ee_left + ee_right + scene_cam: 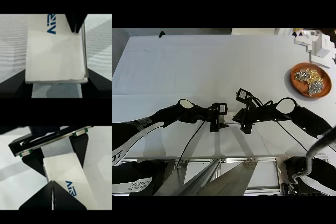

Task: Fold the box and place the chain.

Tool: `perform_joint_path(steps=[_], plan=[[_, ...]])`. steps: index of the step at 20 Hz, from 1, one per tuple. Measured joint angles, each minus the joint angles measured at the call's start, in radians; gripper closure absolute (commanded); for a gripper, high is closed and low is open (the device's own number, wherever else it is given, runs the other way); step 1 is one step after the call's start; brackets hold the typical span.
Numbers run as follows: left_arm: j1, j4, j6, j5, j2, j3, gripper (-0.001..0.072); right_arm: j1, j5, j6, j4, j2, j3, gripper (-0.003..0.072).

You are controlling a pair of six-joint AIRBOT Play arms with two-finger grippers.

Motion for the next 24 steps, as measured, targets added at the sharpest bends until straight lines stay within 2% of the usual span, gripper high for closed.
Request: perform_joint_path(steps=[20,24], plan=[[0.0,-0.001,-0.002,0.003,0.0,0.0,0.0456,-0.001,-0.061,-0.003,-0.017,-0.012,-0.06,0.0671],[0.0,0.0,-0.001,-0.003,0.0,0.0,0.0456,-0.006,-0.063,0.022,-0.034,0.034,-0.061,0.0671]])
